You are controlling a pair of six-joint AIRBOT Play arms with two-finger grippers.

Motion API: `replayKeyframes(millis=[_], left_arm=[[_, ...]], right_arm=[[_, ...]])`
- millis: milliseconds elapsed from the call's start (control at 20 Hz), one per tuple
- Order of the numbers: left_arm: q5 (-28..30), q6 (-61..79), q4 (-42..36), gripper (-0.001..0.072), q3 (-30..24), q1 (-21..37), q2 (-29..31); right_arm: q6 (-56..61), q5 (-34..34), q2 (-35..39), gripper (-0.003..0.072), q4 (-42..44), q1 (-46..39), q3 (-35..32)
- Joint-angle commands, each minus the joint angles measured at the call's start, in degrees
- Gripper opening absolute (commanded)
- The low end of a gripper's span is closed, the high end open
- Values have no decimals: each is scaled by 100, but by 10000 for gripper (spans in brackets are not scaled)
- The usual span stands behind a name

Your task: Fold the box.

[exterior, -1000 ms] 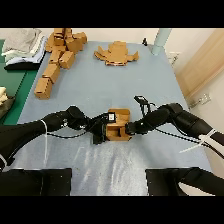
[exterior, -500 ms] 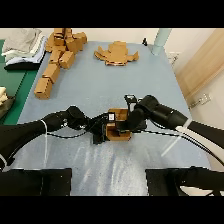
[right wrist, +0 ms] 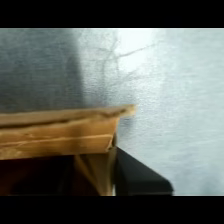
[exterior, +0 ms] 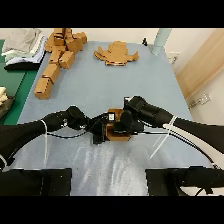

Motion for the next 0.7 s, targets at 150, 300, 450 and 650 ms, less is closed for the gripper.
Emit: replayKeyframes(millis=[150,300,450,650], left_arm=[[0,0,0,523,2,0,0],[0,2,0,523,2,0,0],[0,2,0,523,2,0,0],[0,0,0,523,2,0,0]], right_arm=[[118,-55,-131,13,-42,11,13],[111,-55,-131,2,-39,11,13],[87,-55,-122,252,-39,11,15],[90,-52,-48,433,-39,48,28]])
